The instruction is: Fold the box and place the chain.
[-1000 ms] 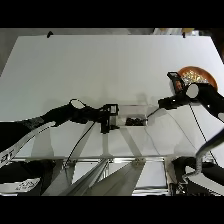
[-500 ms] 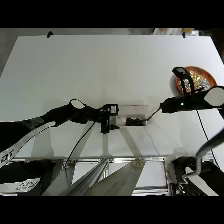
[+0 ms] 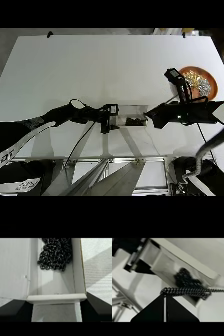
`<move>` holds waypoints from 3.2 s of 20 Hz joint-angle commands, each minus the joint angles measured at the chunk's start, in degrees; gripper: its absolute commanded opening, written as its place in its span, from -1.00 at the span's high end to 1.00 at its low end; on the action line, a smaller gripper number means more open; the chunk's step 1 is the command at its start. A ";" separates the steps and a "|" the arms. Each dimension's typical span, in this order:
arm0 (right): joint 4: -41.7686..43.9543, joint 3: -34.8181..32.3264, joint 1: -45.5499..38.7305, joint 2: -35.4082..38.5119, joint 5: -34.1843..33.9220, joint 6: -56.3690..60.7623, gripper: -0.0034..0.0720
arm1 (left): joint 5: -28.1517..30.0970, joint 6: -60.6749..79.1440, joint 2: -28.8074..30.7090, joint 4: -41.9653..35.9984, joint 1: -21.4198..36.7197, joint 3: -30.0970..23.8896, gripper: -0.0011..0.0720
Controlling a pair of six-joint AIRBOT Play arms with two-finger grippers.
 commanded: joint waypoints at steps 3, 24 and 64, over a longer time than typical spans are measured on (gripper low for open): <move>6.80 -0.02 5.18 0.44 -6.69 -0.83 0.87 | 0.02 0.00 0.00 0.02 0.02 0.00 0.56; -2.54 -1.20 4.68 -11.06 -9.07 -3.48 0.11 | 0.00 0.00 0.00 0.02 0.02 0.00 0.56; -27.96 5.05 -13.92 -38.18 -10.43 11.87 0.87 | 0.02 0.00 0.00 0.02 0.02 0.00 0.56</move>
